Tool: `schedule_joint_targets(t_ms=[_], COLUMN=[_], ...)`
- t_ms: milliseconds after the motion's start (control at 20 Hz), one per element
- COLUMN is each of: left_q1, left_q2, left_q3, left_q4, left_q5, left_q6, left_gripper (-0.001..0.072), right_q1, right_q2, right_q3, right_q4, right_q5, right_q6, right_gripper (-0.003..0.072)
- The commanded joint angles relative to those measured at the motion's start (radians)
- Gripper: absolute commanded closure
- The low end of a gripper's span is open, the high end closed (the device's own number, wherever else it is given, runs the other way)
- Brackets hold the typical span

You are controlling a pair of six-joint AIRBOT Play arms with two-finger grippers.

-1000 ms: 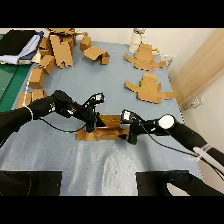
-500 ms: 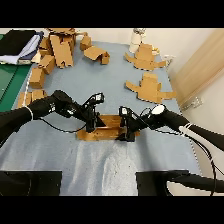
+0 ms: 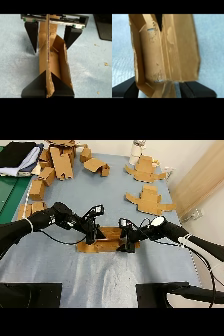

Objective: Fold the box.

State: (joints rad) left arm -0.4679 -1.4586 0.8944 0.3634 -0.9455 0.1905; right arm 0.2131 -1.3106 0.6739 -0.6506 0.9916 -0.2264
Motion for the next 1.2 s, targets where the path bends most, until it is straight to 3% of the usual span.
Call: schedule_joint_targets(t_ms=[0,250,550,1150], left_q1=[0.000,0.000,0.000,0.000], left_q2=[0.000,0.000,0.000,0.000], left_q3=[0.000,0.000,0.000,0.000], left_q4=[0.000,0.000,0.000,0.000], left_q5=[0.000,0.000,0.000,0.000], left_q6=[0.000,0.000,0.000,0.000], left_gripper=[0.0696,0.0696,0.0696,0.0697], right_q1=[0.001,0.001,0.001,0.007], right_q2=[0.027,0.034,0.033,0.032], right_q3=[0.001,-0.027,-0.051,-0.085], right_q4=[0.004,-0.014,0.065,0.066], right_q5=[-0.006,-0.034,-0.068,-0.086], right_q6=[0.000,-0.116,-0.305,-0.317], right_gripper=[-0.0034,-0.0034,-0.0034,-0.0034])
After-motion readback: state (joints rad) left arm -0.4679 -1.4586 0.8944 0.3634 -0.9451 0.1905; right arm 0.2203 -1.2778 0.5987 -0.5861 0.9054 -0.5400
